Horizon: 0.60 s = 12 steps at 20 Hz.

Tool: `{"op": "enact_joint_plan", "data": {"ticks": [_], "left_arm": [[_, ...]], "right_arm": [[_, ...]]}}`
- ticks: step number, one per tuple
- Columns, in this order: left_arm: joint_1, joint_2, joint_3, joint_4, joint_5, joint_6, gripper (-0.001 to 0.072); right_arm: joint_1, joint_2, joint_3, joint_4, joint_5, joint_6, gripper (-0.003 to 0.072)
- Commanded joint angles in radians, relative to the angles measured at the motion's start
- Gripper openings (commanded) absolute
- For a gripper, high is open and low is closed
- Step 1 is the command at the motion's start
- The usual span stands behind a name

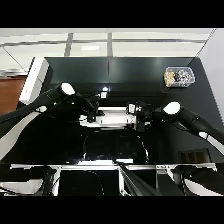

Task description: Fold the box and place the chain.

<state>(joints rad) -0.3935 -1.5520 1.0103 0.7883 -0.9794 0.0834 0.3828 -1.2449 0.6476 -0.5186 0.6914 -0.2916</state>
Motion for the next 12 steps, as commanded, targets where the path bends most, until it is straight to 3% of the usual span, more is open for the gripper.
{"op": "enact_joint_plan", "data": {"ticks": [1, 12], "left_arm": [[0.001, 0.0, 0.0, 0.001, 0.003, -0.002, 0.003], [0.001, 0.0, -0.001, 0.001, 0.009, -0.002, 0.003]], "right_arm": [[0.0, -0.039, 0.0, 0.036, 0.023, -0.052, 0.067], [0.0, -0.109, 0.007, 0.037, 0.008, -0.035, 0.0669]]}}
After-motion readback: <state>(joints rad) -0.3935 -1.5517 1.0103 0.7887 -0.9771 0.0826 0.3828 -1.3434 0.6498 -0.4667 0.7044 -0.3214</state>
